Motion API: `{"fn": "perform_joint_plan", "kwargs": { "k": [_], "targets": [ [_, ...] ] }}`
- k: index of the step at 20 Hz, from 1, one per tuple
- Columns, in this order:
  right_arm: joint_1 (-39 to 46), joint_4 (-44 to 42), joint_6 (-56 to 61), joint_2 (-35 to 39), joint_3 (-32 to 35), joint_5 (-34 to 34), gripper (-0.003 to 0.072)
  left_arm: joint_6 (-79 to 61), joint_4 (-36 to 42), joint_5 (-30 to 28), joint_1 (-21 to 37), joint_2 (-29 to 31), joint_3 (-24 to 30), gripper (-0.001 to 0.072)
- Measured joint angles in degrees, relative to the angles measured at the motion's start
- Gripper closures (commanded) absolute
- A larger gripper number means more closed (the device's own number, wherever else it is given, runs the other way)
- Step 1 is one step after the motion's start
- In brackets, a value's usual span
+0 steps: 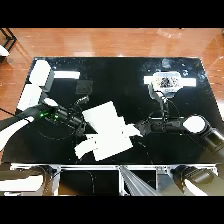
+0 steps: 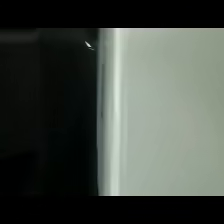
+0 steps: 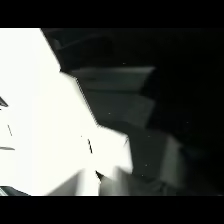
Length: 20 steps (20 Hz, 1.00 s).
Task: Fold the box and place the chain.
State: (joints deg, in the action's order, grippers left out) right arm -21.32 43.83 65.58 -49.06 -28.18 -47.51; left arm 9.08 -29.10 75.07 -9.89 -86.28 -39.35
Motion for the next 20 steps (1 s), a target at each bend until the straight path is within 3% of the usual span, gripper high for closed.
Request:
{"fn": "perform_joint_plan", "kwargs": {
  "k": [4,8,11,14,17,20],
  "targets": [
    [3.48,2.93,0.02,0.22,-2.32,-2.82,0.0,-0.11,0.17,0.28,-0.15,0.15,-2.14,0.0692],
    [11.26,12.98,-0.24,1.97,-11.34,-11.26,-0.0001,-1.01,-2.89,-0.94,-2.47,2.27,-5.73,0.0693],
    [15.91,25.05,-1.55,3.08,-17.38,-16.39,0.0,-1.42,-9.14,-5.6,-6.8,6.45,-7.15,0.0693],
    [18.16,36.02,-1.97,3.52,-20.0,-16.0,-0.0001,-2.32,-13.66,-12.11,-11.52,10.4,-6.69,0.0693],
    [18.99,34.29,-2.97,3.58,-20.04,-15.04,-0.0001,-4.42,-15.56,-17.57,-15.74,12.2,-5.16,0.0691],
    [19.02,23.39,-12.04,3.58,-15.26,-16.79,0.0,-5.27,-15.13,-23.63,-17.2,12.76,-3.34,0.0689]
  ]
}}
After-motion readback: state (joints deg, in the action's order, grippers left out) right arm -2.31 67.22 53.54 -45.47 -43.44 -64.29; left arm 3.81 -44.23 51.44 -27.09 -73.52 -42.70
